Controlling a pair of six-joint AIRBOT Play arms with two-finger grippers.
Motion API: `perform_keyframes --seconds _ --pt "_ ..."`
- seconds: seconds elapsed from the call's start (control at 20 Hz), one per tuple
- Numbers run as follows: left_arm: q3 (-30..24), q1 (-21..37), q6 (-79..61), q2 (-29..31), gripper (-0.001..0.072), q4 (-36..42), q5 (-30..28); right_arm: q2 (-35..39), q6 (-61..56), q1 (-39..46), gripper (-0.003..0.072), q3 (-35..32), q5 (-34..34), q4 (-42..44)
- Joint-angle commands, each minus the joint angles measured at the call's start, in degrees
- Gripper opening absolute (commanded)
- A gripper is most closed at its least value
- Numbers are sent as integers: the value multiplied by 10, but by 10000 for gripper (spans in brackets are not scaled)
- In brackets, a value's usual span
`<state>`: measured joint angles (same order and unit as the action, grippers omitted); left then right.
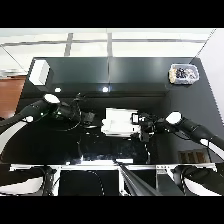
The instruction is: Fold the box and place the chain.
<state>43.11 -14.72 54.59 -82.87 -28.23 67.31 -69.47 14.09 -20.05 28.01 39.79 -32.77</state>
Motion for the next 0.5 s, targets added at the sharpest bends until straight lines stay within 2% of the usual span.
perform_keyframes --seconds 0.0,0.15,0.25,0.3,0.35,0.4,0.45 --pt "29 -38 13 0 616 -1 -24 0 0 -1 5 0 0 0" --pt "59 -65 92 0 613 -61 -25 0 0 -1 5 0 0 0" --pt "79 -82 151 0 552 -121 -20 0 0 -1 5 0 0 0" --pt "88 -90 171 0 550 -136 -19 0 0 -1 4 0 0 0" --pt "95 -96 180 0 542 -135 -19 0 0 -1 5 0 0 0" --pt "103 -101 186 0 477 -135 -19 0 0 -1 4 0 0 0" --pt "109 -105 193 0 476 -135 -19 0 0 -1 5 0 0 0"
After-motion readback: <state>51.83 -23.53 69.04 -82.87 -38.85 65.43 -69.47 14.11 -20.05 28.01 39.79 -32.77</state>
